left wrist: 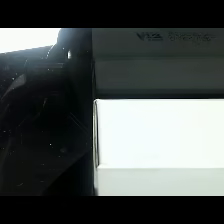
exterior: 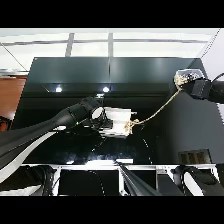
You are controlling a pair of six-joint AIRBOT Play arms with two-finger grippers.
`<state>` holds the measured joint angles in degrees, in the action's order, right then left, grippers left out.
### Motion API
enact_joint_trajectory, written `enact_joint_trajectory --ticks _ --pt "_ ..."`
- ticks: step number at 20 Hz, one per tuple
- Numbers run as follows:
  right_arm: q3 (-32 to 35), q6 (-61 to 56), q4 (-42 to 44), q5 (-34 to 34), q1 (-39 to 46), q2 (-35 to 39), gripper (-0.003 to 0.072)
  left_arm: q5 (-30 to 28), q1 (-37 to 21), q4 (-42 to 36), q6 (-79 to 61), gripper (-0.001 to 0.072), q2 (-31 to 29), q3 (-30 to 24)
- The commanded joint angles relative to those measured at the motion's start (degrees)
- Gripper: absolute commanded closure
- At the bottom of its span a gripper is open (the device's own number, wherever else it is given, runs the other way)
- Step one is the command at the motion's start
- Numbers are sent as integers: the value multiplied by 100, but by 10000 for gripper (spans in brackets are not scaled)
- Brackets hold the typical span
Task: Fold the box and place the chain.
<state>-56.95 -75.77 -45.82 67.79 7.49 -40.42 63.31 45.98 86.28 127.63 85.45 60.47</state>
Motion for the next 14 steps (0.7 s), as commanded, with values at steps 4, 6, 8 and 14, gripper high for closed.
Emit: enact_joint_trajectory --ticks 4,6,8,14 --pt "83 463 1412 42 -120 136 671 0 -2 0 0 675 2 4" --pt "85 466 1325 50 -319 125 671 -4 -2 0 -2 675 2 4" --pt "192 361 1123 52 -656 109 671 -2 -2 0 -2 675 2 4" --pt "1414 92 1202 -811 -1845 -11 670 -2 -2 2 -2 675 2 4"
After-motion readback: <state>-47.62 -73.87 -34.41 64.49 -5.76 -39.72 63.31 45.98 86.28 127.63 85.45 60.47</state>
